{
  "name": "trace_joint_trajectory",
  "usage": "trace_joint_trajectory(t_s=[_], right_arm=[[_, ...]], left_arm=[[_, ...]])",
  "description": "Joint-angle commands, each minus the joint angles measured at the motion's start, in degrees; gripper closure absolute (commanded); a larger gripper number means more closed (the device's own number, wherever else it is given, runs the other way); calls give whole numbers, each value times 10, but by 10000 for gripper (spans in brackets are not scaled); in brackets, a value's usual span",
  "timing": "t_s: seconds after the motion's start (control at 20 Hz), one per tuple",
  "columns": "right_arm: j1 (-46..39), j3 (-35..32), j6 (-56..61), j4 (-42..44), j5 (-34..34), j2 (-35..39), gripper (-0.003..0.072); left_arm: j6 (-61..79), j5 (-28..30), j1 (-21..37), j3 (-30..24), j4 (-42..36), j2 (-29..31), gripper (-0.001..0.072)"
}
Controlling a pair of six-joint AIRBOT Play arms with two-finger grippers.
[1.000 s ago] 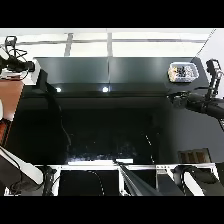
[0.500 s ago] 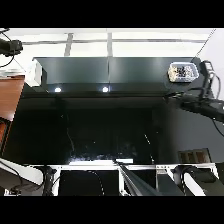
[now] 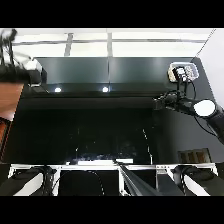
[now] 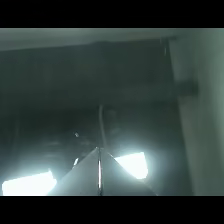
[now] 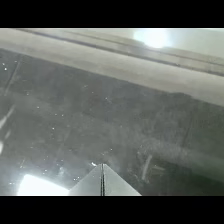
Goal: Fold the box and place the chain.
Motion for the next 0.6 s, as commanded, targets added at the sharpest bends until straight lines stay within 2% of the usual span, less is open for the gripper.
trace_joint_trajectory(t_s=[0.0,0.1,0.2,0.55], right_arm=[[5,-1,0,-11,-13,-8,671],[5,-1,0,-11,-13,-8,671],[5,-1,0,-11,-12,-8,671],[5,-1,0,-11,-12,-8,671]], left_arm=[[5,69,-33,-210,30,162,683],[0,103,-26,-270,31,212,683],[2,117,-20,-298,31,235,682],[2,117,-21,-299,28,235,682]])
